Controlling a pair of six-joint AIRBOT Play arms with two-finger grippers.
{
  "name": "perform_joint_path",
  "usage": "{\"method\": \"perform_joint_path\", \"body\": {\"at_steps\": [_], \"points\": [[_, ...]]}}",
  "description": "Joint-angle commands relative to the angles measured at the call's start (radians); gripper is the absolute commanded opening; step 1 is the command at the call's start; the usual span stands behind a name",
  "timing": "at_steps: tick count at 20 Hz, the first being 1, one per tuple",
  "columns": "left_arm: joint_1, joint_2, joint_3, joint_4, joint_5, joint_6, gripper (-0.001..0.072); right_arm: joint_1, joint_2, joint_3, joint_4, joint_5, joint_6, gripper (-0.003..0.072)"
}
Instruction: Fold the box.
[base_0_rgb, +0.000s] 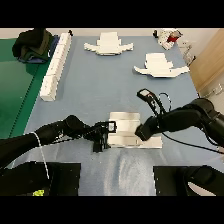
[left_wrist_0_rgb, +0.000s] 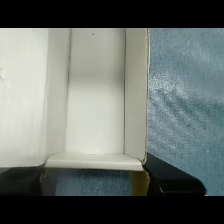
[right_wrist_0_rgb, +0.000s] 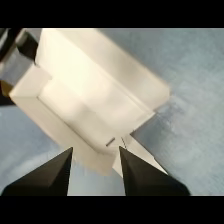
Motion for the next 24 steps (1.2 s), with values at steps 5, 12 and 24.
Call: {"method": "perform_joint_path", "body": {"at_steps": [5,12,24], "points": [[0.000,0.000,0.000,0.000,0.000,0.000,0.0597,0.026,0.069,-0.141,-0.144,-0.086,-0.369,0.0571],[0.000,0.000,0.000,0.000,0.000,0.000,0.0597,0.026,-0.050,-0.158,-0.092,0.082,-0.622,0.0669],[0.000,0.000,0.000,0.000,0.000,0.000,0.0597,0.063,-0.088,-0.157,-0.062,0.133,-0.708,0.0151]]}}
